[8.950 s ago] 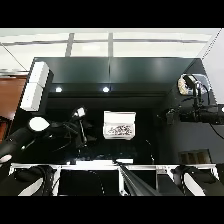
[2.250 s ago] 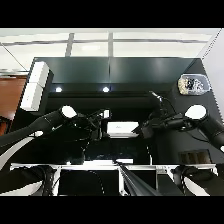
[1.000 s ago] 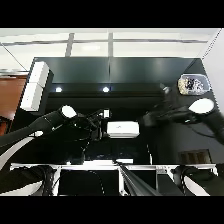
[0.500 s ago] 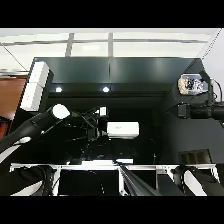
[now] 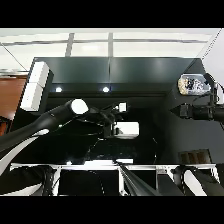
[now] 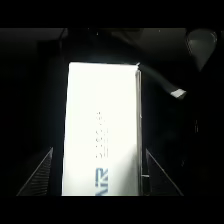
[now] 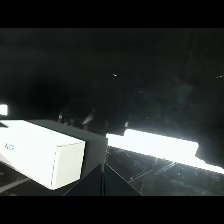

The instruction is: Fold the box and place the chain.

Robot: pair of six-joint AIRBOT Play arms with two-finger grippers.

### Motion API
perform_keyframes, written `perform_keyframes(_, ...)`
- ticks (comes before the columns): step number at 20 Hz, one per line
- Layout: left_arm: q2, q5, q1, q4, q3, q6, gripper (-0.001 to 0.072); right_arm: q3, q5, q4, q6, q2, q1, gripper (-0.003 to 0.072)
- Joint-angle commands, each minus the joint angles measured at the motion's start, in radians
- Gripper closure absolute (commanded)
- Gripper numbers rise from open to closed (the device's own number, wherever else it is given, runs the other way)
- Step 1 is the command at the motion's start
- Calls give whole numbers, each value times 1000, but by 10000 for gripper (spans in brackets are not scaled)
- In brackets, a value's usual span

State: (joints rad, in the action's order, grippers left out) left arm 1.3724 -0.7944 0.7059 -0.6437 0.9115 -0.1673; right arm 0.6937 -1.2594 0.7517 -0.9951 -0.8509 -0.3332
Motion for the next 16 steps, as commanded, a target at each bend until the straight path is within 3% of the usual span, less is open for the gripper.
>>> perform_keyframes(1,90,-34,17,-3,78,-84,-2,-2,8,2,4,1,-2,673)
perform_keyframes(11,119,-124,17,-3,90,-92,-2,-2,15,9,5,1,-2,673)
perform_keyframes(16,120,-91,41,-41,90,-87,-3,-2,26,9,4,1,-2,673)
